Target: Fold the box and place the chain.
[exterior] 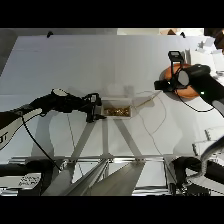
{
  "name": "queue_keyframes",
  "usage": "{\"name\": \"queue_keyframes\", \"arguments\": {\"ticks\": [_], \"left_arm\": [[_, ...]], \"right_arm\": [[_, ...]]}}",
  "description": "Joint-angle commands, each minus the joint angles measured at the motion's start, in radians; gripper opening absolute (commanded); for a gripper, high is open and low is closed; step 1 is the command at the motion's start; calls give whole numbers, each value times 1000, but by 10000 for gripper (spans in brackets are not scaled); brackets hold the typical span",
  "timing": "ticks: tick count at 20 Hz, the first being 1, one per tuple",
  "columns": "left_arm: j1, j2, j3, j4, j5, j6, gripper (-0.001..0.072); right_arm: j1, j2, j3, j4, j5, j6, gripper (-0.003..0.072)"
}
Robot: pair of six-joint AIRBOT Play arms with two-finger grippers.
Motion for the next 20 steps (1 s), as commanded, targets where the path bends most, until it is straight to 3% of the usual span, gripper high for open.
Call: {"name": "queue_keyframes", "arguments": {"ticks": [1, 4, 10, 17, 20], "left_arm": [[0, 0, 0, 0, 0, 0, 391], [0, 0, 0, 0, 0, 0, 391], [0, 0, 0, 0, 0, 0, 391], [0, 0, 0, 0, 0, 0, 391], [0, 0, 0, 0, 0, 0, 391]], "right_arm": [[54, 111, 1, 196, 172, -248, 7], [95, 128, 1, 373, 237, -357, 7], [145, 128, 1, 651, 151, -552, 7], [145, 128, 1, 1263, 67, -998, 7], [145, 128, 1, 1314, 68, -1049, 9]]}}
